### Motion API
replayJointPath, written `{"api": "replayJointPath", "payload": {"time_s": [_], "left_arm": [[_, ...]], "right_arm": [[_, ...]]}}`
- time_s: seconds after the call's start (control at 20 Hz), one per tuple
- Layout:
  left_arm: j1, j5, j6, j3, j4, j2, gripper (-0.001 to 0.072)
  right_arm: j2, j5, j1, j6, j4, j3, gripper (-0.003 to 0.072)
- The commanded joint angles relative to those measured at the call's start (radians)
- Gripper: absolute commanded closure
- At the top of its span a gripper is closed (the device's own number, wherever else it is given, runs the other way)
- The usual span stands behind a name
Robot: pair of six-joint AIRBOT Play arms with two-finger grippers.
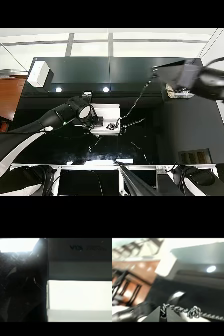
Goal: Fold the box and place the chain.
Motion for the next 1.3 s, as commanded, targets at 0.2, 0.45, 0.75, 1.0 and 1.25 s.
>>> {"api": "replayJointPath", "payload": {"time_s": [0.2,0.45,0.75,1.0,1.25], "left_arm": [[0.000,0.002,0.000,0.001,0.000,0.000,0.0676],[0.000,0.002,0.000,0.001,0.000,0.000,0.0676],[0.000,0.003,0.001,0.001,0.000,0.000,0.0676],[0.000,0.003,0.001,0.001,0.000,0.000,0.0676],[0.000,0.003,0.000,0.001,0.000,0.000,0.0676]], "right_arm": [[-0.156,-0.219,0.251,-0.002,0.067,0.001,0.0655],[-0.156,-0.222,0.251,-0.003,0.087,0.002,0.0655],[-0.156,-0.243,0.241,-0.102,0.232,0.044,0.0655],[-0.180,-0.171,0.240,-0.042,0.085,0.048,0.0655],[-0.229,-0.110,0.253,0.111,-0.175,-0.018,0.0655]]}}
